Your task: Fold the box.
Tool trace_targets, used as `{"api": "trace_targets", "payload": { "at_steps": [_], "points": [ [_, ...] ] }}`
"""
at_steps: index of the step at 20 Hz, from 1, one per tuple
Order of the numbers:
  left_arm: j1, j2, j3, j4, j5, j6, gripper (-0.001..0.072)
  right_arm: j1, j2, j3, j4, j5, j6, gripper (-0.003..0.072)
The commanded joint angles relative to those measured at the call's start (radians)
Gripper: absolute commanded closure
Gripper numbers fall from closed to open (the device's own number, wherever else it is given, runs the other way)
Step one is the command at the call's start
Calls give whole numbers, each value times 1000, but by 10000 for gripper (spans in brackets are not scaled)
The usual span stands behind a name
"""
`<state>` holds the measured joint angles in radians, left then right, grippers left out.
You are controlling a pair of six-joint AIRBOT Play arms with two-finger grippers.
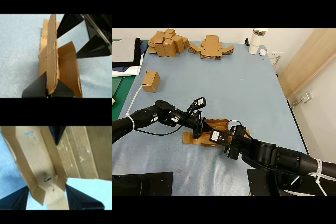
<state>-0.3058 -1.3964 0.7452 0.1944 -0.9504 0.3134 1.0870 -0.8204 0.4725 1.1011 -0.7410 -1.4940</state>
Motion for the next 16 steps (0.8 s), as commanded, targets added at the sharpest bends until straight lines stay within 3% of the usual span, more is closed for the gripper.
{"api": "trace_targets", "payload": {
  "at_steps": [1,6,16],
  "points": [
    [0,0,0,0,0,0,699,-72,68,-31,108,79,-188,-33],
    [0,0,0,0,0,0,698,-194,74,-35,329,157,-527,-33],
    [0,0,0,0,0,0,698,-517,-26,-33,950,149,-1217,-34]
  ]
}}
